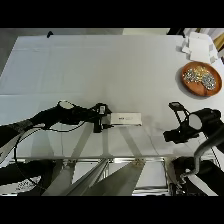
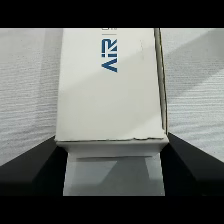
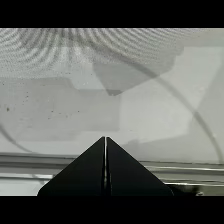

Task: Fold the box and place the chain.

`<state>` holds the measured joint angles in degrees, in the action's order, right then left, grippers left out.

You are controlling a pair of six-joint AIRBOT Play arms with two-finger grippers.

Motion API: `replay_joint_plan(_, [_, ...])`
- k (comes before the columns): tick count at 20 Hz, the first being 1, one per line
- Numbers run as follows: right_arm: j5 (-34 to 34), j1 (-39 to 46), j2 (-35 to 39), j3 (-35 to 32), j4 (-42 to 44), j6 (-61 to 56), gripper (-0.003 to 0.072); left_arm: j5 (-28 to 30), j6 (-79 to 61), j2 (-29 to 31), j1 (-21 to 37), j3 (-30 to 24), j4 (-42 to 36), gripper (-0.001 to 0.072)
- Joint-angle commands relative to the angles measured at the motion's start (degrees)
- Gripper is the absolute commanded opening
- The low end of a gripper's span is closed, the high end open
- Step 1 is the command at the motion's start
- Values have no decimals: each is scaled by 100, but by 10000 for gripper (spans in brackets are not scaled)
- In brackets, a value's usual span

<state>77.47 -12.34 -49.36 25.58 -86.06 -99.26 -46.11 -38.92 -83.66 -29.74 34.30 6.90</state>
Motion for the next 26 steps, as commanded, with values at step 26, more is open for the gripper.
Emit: replay_joint_plan(26, [-299, 627, -125, 20, 271, 76, 14, -433, 487, 492, 232, 0, 2, 9])
